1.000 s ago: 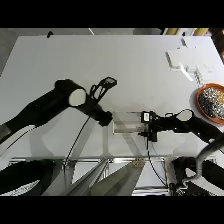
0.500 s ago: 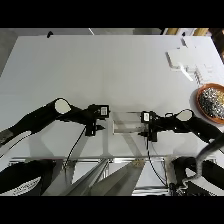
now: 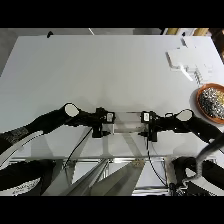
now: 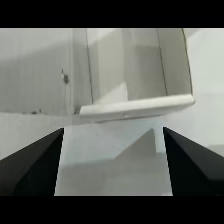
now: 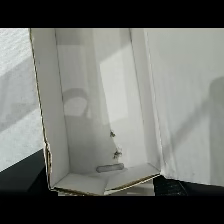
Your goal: Fold the box and place the chain.
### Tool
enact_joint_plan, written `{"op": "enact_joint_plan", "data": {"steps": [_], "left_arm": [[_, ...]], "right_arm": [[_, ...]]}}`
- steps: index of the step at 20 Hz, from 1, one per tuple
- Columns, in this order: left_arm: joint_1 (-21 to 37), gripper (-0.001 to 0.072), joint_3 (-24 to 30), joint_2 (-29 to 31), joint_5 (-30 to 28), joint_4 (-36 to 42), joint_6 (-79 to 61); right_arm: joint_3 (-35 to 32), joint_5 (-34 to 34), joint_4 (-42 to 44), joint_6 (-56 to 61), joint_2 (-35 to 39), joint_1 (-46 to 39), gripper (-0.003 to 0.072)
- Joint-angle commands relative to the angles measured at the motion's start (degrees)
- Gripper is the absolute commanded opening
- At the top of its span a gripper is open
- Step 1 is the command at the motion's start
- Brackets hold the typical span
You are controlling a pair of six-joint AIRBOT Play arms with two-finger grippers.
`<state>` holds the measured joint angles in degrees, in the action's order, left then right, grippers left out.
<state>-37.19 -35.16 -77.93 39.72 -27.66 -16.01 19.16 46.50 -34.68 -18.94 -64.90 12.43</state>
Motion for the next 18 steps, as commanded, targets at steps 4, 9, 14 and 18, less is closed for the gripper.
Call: {"op": "enact_joint_plan", "data": {"steps": [4, 9, 14, 18], "left_arm": [[-1.53, 0.0698, 0.02, -1.95, -0.17, 5.03, -1.99], [-2.12, 0.0698, 0.02, -2.97, 0.9, 5.27, -2.01], [-2.21, 0.0698, 0.02, -2.95, 2.51, 5.4, -1.99], [-2.25, 0.0697, 0.02, -2.97, 1.36, 9.2, -2.08]], "right_arm": [[0.04, 0.02, 0.02, 0.02, 0.0, 0.0, 0.0339], [0.04, 0.0, 0.0, 0.02, 0.0, 0.0, 0.0339], [0.04, 0.0, 0.02, 0.02, 0.0, 0.0, 0.0339], [0.04, 0.02, 0.02, 0.02, 0.0, 0.0, 0.0339]]}}
